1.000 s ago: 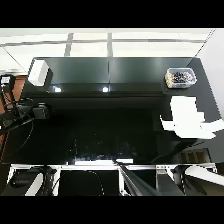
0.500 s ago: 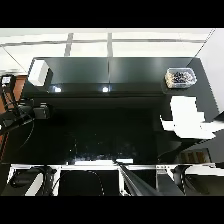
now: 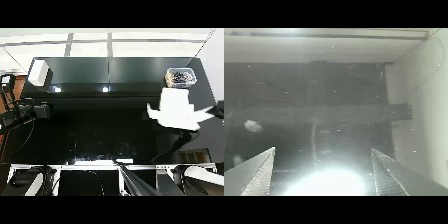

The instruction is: Fold the box and place the chain.

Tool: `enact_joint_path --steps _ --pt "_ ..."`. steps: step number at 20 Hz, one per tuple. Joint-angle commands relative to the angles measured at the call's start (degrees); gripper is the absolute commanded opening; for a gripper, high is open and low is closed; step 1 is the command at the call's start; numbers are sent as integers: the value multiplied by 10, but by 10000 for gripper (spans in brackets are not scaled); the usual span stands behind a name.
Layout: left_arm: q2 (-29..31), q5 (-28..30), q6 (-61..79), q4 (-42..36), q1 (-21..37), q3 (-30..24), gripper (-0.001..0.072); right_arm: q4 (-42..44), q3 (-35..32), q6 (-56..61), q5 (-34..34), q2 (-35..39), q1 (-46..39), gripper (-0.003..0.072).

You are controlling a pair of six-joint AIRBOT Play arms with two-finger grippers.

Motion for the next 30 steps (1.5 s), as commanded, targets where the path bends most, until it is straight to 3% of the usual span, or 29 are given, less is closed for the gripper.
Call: enact_joint_path --steps 1,5,7,11,14,18,22,24,27,30 --pt "-13 -2 0 -47 0 0 715 104 -104 15 -23 104 99 11" --pt "-70 3 -25 -197 0 2 708 218 -271 15 -153 235 258 11" --pt "-127 3 24 -269 -14 13 707 246 -326 16 -222 270 351 11" --pt "-285 -26 113 -326 -64 93 707 257 -355 54 -345 274 508 12" --pt "-410 -67 172 -358 -90 167 708 260 -355 64 -406 274 560 12" --pt "-543 -171 185 -380 -87 235 707 259 -355 65 -409 274 565 12" --pt "-628 -238 262 -496 -89 268 704 260 -355 65 -400 274 565 12" --pt "-660 -254 261 -494 -90 295 694 271 -355 65 -397 274 565 12" --pt "-712 -344 264 -487 -108 344 694 275 -355 64 -397 274 565 12" --pt "-746 -391 301 -470 -134 394 689 275 -355 64 -397 274 565 12"
